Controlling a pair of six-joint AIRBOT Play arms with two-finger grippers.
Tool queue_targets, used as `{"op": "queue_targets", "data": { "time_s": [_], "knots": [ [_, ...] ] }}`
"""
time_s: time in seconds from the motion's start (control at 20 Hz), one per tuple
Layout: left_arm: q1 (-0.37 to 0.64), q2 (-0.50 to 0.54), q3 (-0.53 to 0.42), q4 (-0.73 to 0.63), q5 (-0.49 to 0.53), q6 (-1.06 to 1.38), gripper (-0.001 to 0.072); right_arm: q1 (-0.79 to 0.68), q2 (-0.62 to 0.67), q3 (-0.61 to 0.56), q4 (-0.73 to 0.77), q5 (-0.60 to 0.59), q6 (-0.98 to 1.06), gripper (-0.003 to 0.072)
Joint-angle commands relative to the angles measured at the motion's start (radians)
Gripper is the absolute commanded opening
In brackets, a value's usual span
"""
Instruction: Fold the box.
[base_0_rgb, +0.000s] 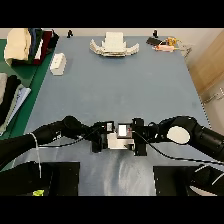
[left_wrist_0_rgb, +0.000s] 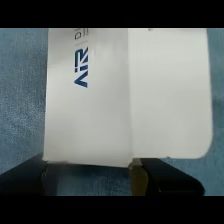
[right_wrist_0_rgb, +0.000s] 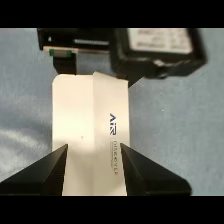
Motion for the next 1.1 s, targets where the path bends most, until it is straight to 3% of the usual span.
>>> {"op": "queue_targets", "data": {
  "time_s": [0.0,0.25,0.7,0.75,1.05],
  "knots": [
    [0.0,0.0,0.0,0.0,0.0,0.0,0.035,0.02,-0.011,-0.043,-0.029,-0.038,-0.018,0.0525],
    [0.0,0.0,0.0,0.0,0.0,0.0,0.035,0.02,-0.014,-0.05,-0.083,-0.109,-0.053,0.0525],
    [0.0,0.0,0.0,0.0,0.0,0.0,0.035,0.02,-0.043,-0.05,-0.062,-0.101,-0.071,0.0499],
    [0.0,0.0,0.0,0.0,0.0,0.0,0.0351,0.02,-0.043,-0.05,-0.061,-0.101,-0.071,0.0406],
    [0.0,0.0,0.0,0.0,0.0,0.0,0.0351,0.02,-0.021,-0.049,-0.062,-0.103,-0.071,0.0398]
  ]
}}
